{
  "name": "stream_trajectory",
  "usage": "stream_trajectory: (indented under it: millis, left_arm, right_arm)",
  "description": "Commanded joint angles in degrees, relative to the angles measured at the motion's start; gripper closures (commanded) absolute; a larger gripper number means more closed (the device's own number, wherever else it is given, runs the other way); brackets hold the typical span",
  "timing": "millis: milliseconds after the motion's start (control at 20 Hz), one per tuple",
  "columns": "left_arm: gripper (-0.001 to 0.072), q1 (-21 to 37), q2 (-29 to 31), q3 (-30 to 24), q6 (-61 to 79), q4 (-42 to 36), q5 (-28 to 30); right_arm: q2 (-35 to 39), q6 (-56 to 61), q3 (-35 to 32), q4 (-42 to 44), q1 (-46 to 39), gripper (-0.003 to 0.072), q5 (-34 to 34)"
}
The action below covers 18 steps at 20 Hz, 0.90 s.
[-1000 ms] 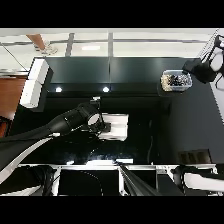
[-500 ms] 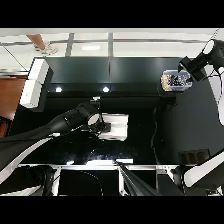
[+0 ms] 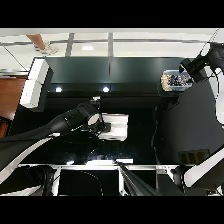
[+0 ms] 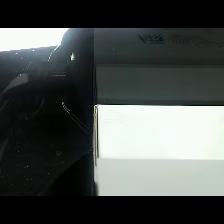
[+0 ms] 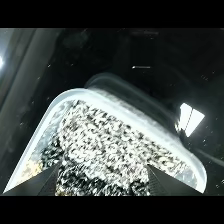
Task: Fold the box and place the chain.
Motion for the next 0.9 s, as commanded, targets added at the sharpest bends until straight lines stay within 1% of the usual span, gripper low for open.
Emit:
stream_trajectory:
  millis: [0,250,300,350,400,500,550,600,650,750,850]
  left_arm:
    - [0.0679,0.04,0.0,0.0,0.02,0.02,0.09]
    - [0.0679,0.04,0.0,0.0,0.02,0.02,0.07]
    - [0.0679,0.04,0.0,0.0,0.02,0.02,0.09]
    - [0.0679,0.04,0.0,0.0,0.02,0.02,0.09]
    - [0.0679,0.04,0.0,0.0,0.02,0.02,0.07]
    - [0.0679,0.04,0.0,0.0,0.02,0.02,0.09]
    - [0.0679,0.04,0.0,0.0,0.02,0.02,0.07]
    - [0.0679,0.04,0.0,0.0,0.02,0.02,0.09]
    - [0.0679,0.04,0.0,0.0,0.02,0.02,0.07]
    - [0.0679,0.04,0.0,0.0,0.02,0.02,0.07]
    - [0.0679,0.04,0.0,0.0,0.02,0.02,0.07]
  right_arm:
    - [-1.07,0.83,0.04,-0.98,0.07,0.0083,-0.02]
    - [-2.54,-0.24,0.04,-0.98,0.17,0.0084,-1.4]
    - [-2.54,-1.38,0.04,-0.98,0.17,0.0159,-1.77]
    - [-2.54,-2.75,0.04,-1.05,0.13,0.0207,-1.77]
    - [-2.54,-4.17,0.04,-1.05,0.11,0.0216,-1.77]
    - [-2.54,-9.09,0.04,-1.03,0.13,0.0456,-0.85]
    - [-2.54,-10.75,0.04,-1.05,0.13,0.0493,-0.39]
    - [-2.47,-12.44,0.04,-0.87,0.11,0.0591,-0.22]
    - [-2.23,-15.85,0.04,0.13,0.13,0.0668,-0.04]
    - [-0.76,-20.94,0.07,0.74,0.17,0.0669,-0.02]
    - [2.19,-27.3,0.07,0.74,0.11,0.0671,0.09]
